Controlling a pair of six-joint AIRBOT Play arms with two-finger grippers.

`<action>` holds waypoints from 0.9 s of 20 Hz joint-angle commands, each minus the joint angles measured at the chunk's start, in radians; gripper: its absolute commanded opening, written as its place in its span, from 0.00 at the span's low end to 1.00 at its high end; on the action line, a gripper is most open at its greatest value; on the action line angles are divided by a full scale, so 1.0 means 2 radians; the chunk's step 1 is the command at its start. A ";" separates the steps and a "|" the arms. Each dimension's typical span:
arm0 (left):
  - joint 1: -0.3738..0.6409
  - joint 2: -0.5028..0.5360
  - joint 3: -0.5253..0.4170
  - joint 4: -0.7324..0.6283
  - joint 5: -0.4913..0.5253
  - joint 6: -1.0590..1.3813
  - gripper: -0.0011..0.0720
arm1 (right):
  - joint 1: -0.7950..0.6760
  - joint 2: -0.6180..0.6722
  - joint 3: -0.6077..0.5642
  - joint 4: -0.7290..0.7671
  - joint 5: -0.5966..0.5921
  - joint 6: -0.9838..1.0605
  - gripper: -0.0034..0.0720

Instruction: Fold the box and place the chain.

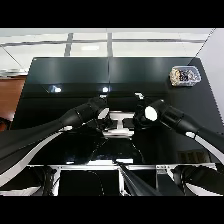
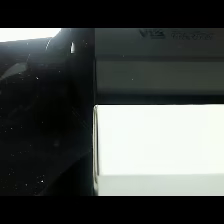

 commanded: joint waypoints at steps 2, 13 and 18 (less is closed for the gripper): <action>0.000 0.000 0.001 0.001 0.001 0.000 0.05 | 0.029 -0.010 0.008 -0.057 0.014 0.089 0.36; 0.000 0.000 0.001 0.001 0.001 0.000 0.05 | 0.048 -0.033 0.024 -0.062 0.047 0.124 0.22; 0.000 0.000 0.001 0.001 0.001 0.000 0.05 | 0.048 -0.033 0.027 -0.062 0.047 0.121 0.06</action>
